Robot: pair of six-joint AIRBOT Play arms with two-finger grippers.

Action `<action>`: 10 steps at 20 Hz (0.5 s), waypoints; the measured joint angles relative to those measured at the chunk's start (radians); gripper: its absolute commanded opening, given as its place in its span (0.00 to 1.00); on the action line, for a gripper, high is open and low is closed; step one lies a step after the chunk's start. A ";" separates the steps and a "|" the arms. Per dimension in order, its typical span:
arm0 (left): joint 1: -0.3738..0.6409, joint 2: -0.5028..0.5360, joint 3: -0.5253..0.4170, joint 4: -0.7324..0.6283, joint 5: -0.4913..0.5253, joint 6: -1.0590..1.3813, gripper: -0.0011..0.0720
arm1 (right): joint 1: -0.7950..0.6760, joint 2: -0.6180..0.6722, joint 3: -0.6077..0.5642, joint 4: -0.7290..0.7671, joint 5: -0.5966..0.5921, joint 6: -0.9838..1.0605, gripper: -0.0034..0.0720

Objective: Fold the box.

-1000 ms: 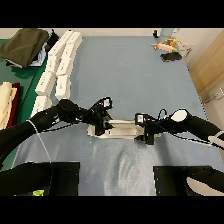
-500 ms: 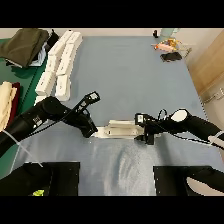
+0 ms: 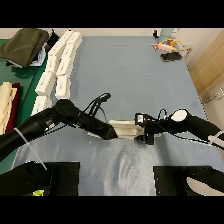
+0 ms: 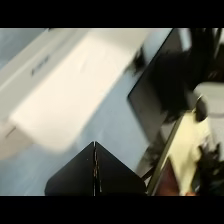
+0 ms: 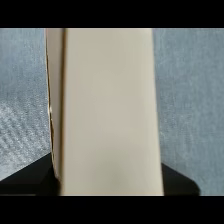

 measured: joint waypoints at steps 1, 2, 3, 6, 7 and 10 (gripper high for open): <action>-0.008 -0.035 0.021 -0.045 0.035 -0.006 0.03 | 0.000 0.000 0.000 0.000 0.000 0.000 0.67; -0.013 -0.065 0.040 -0.080 0.067 -0.010 0.03 | 0.000 0.000 0.000 0.000 0.000 0.000 0.67; -0.017 -0.093 0.059 -0.111 0.108 -0.014 0.03 | 0.000 0.000 0.000 0.000 0.000 0.000 0.67; -0.023 -0.154 0.090 -0.190 0.230 -0.022 0.03 | 0.000 0.000 0.000 0.000 0.000 0.000 0.67; -0.024 -0.169 0.096 -0.209 0.267 -0.029 0.03 | 0.000 0.000 0.000 0.000 0.000 0.000 0.67; -0.024 -0.207 0.104 -0.209 0.346 -0.082 0.03 | 0.000 0.000 0.000 0.000 0.000 0.002 0.67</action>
